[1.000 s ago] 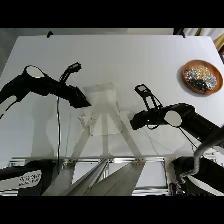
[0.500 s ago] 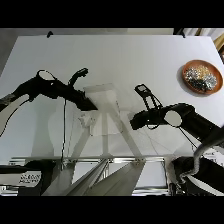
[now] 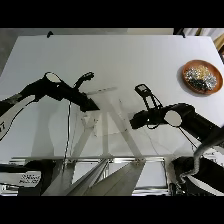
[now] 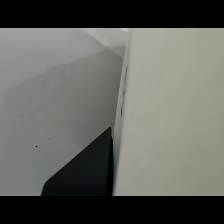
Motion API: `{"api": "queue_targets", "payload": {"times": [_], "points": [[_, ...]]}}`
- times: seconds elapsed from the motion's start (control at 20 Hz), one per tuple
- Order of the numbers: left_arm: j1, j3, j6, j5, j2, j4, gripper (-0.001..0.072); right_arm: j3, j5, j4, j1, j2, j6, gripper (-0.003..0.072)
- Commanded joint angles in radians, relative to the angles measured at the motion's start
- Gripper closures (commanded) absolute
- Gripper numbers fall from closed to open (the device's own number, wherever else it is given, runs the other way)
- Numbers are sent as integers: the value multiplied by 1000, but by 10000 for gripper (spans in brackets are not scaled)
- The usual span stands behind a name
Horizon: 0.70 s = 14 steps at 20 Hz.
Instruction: Fold the box and place the chain.
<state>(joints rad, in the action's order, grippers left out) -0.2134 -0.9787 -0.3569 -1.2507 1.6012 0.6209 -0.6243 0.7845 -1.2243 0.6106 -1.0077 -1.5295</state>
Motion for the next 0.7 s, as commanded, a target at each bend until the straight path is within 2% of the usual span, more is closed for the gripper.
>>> {"api": "queue_targets", "payload": {"times": [0.0, 0.1, 0.15, 0.25, 0.4, 0.65], "points": [[-1, 0, -1, 27, -15, 7, 705, 0, 20, 4, 1, 0, -1, 675], [-5, 0, 32, 12, -35, 18, 704, 0, 39, 28, 1, 10, -1, 528], [-8, 0, 94, -9, -47, 24, 692, 0, 45, 37, 1, 27, -1, 486], [-19, 0, 192, -57, -68, 24, 673, -2, 63, 32, 0, 84, -1, 487], [-57, 0, 237, -86, -90, 33, 704, -2, 127, -7, 0, 197, -1, 487], [-208, 0, 279, -77, -117, 114, 708, -2, 344, -66, 0, 328, 24, 487]]}}
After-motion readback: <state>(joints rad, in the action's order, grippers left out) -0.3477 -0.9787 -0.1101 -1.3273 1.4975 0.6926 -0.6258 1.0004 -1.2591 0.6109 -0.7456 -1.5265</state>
